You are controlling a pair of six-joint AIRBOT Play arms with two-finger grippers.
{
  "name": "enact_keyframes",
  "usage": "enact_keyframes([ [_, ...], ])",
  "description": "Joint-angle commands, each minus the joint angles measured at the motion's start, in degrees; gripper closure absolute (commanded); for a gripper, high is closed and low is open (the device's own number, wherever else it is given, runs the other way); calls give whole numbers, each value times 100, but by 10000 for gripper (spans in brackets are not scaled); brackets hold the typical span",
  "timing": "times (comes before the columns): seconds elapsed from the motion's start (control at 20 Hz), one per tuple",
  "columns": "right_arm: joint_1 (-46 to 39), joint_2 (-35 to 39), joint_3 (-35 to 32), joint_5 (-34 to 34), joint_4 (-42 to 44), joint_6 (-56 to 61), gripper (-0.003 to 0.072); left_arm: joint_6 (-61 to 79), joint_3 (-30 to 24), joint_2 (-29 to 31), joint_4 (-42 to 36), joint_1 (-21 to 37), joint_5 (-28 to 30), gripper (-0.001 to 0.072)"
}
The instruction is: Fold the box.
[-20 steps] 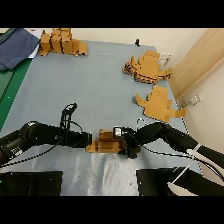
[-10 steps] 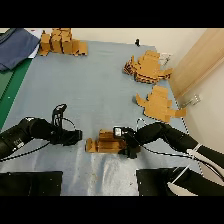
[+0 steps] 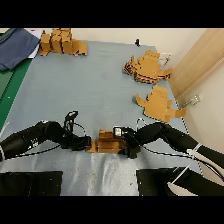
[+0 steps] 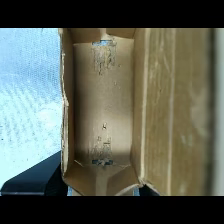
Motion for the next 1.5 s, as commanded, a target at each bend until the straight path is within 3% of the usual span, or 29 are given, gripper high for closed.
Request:
enact_keyframes([
  [0.0,7,2,-2,0,0,2,174,828,35,-59,-1010,-61,81,698],
  [0.1,7,2,-2,0,0,2,174,1215,35,-59,-1491,-61,76,698],
  [0.4,4,2,-2,0,0,2,174,1246,35,-59,-1467,-4,-92,694],
  [0.45,7,2,-2,0,2,0,174,1241,35,-59,-1360,26,-87,624],
  [0.5,7,2,-2,0,0,2,174,1224,35,-59,-1296,87,-125,451],
  [0.7,7,2,-2,0,2,2,174,1244,37,-57,-1270,492,-345,463],
  [1.0,7,2,-2,0,0,0,175,1495,94,-44,-1276,575,-391,459],
  [1.1,7,2,-2,0,0,2,175,1580,96,39,-1388,638,-378,312],
  [1.45,4,2,-2,0,0,0,174,2072,94,162,-1934,634,-330,313],
])
